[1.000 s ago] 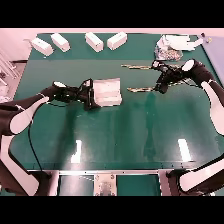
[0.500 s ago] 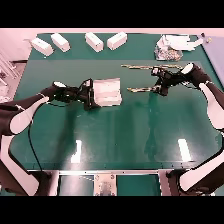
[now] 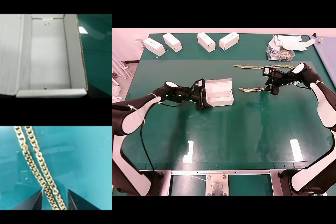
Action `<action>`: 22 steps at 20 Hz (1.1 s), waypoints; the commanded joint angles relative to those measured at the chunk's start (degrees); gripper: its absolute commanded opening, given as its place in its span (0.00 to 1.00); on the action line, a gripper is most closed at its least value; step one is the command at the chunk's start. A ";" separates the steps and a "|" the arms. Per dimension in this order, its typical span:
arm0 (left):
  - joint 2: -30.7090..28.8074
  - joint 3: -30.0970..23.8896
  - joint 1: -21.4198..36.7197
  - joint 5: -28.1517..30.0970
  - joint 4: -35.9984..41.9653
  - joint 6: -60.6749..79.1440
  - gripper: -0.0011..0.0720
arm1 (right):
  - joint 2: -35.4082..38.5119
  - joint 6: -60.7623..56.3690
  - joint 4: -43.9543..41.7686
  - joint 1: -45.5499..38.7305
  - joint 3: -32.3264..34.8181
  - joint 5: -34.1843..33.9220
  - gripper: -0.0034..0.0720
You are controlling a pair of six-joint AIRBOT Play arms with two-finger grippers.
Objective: Fold the box and place the chain.
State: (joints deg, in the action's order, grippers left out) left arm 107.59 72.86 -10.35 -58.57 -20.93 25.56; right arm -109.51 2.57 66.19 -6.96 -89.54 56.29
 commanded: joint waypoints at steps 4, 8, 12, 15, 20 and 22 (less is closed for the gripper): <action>-0.02 0.04 0.04 0.00 0.00 0.00 0.88 | -1.60 0.46 0.42 0.02 0.02 3.17 0.27; -0.02 0.04 0.04 0.00 0.00 0.00 0.88 | -1.60 -1.73 0.39 0.07 0.00 3.32 0.05; -0.02 0.04 0.04 0.00 0.00 0.00 0.88 | -1.38 -7.28 -1.07 0.07 -1.88 4.13 0.05; -0.02 0.04 0.04 0.00 0.00 0.00 0.88 | 0.83 -10.01 -5.22 0.07 -3.54 6.12 0.05; -0.02 0.04 0.04 0.00 0.00 0.00 0.88 | 7.98 -11.63 -9.99 0.07 -3.67 6.84 0.05; -0.02 0.04 0.04 0.00 0.00 0.00 0.88 | 10.38 -11.87 -10.27 0.09 -3.67 7.21 0.05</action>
